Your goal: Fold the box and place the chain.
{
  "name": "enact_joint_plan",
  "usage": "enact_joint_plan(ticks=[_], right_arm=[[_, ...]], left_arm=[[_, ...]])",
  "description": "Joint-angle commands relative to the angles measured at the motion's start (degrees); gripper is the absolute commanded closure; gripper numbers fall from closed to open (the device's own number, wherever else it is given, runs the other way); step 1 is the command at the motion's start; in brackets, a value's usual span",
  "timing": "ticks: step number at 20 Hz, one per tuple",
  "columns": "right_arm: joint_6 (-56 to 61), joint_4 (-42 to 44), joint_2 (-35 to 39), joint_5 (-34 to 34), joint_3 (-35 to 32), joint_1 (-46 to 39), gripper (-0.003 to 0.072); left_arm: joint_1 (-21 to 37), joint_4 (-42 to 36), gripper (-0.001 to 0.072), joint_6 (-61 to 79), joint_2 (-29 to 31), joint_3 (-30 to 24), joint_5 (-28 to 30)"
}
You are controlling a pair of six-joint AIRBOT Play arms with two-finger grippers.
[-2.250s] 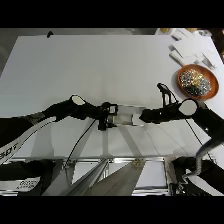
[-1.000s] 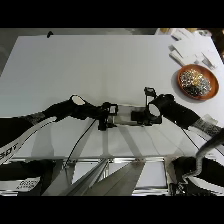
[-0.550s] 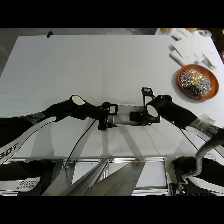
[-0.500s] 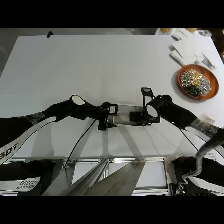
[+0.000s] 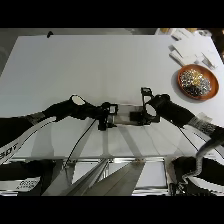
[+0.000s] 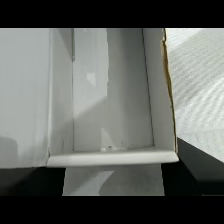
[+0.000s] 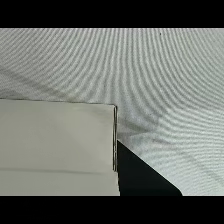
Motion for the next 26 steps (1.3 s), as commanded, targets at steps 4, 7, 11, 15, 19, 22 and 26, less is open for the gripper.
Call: enact_joint_plan(ticks=[4, 7, 11, 15, 19, 22, 26], right_arm=[[-3.19, 0.02, 0.42, -0.2, -0.04, 0.07, 0.0457], [-8.28, -0.9, 3.89, 1.77, -0.04, 0.04, 0.0365], [-15.65, -2.34, 12.35, 5.51, 0.17, 0.0, 0.027], [-23.17, -3.45, 19.69, 14.25, 7.15, -0.02, 0.0277], [-28.2, -11.28, 19.34, 18.05, 19.12, -4.98, 0.0417], [-33.73, -11.26, 15.85, 16.41, 24.24, -16.94, 0.0458], [-38.6, -11.21, 8.28, 14.4, 25.53, -34.93, 0.0458]], left_arm=[[0.0, 0.0, 0.0458, 0.13, 0.0, 0.0, -0.02], [0.0, 0.0, 0.0457, 0.13, 0.0, 0.0, 0.0], [0.0, 0.02, 0.0458, 0.13, 0.0, 0.0, 0.0], [0.0, 0.0, 0.0457, 0.13, 0.0, 0.0, 0.0], [0.0, 0.0, 0.0458, 0.13, 0.0, 0.0, 0.0], [0.0, 0.0, 0.0457, 0.11, 0.0, 0.0, 0.0], [0.0, 0.02, 0.0457, 0.13, 0.0, 0.0, 0.0]])
